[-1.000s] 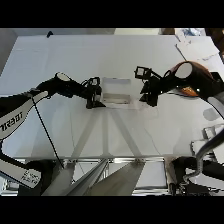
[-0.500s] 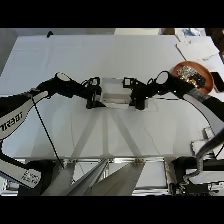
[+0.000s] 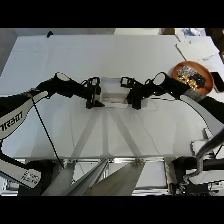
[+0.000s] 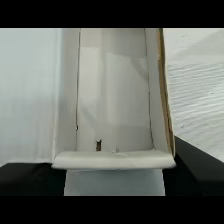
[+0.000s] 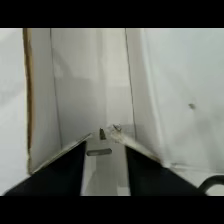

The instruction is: Fold the box and place the chain.

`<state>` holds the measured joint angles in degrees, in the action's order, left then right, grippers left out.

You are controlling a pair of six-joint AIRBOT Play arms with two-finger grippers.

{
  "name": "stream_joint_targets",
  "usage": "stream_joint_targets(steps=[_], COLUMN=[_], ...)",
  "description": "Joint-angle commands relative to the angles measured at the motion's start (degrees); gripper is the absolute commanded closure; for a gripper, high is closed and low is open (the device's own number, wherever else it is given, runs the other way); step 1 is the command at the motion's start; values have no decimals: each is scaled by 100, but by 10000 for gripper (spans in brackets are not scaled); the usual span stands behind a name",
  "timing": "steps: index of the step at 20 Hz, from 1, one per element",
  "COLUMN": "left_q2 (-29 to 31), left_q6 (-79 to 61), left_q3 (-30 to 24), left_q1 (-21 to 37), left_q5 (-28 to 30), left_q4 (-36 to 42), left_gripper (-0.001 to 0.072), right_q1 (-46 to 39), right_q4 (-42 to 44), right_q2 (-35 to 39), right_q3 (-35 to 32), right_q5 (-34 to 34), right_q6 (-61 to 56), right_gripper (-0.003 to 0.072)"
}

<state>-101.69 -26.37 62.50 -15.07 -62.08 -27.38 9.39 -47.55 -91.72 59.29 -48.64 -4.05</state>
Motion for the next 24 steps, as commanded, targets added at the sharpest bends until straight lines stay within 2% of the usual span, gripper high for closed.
stream_joint_targets(steps=[1, 3, 4, 5, 6, 7, 11, 17, 20, 22, 24], left_q2=[0, 0, 0, 0, 0, 0, 0, 0, 0, 0, 0], left_q6=[-17, -17, -17, -17, -17, -17, -17, -17, -17, -17, -17], left_q3=[0, 0, 0, 0, 0, 0, 0, 0, 0, 0, 0], left_q1=[-4, -4, -4, -4, -4, -4, -4, -4, -4, -4, -4], left_q5=[-31, -31, -28, -31, -31, -31, -31, -31, -31, -31, -31], left_q4=[7, 7, 7, 7, 9, 7, 9, 7, 7, 7, 7], left_gripper=[488, 488, 488, 488, 488, 488, 488, 488, 488, 488, 488], right_q1=[7, 7, 7, 7, 4, 0, 0, -28, -299, -673, -1119], right_q4=[382, 382, 382, 376, 302, 157, -358, -883, -2103, -2979, -3191], right_q2=[-2, -2, -2, -2, 4, 7, 258, 1541, 2111, 2243, 2214], right_q3=[4, 4, 4, 4, 4, 4, 4, 4, 4, 2, -24], right_q5=[52, 52, 48, 44, 0, -2, 15, 15, -7, -232, -643], right_q6=[7, 4, 2, -11, -79, -280, -1384, -1967, -3685, -5021, -5816], right_gripper=[258, 203, 211, 306, 527, 648, 675, 675, 675, 675, 675])
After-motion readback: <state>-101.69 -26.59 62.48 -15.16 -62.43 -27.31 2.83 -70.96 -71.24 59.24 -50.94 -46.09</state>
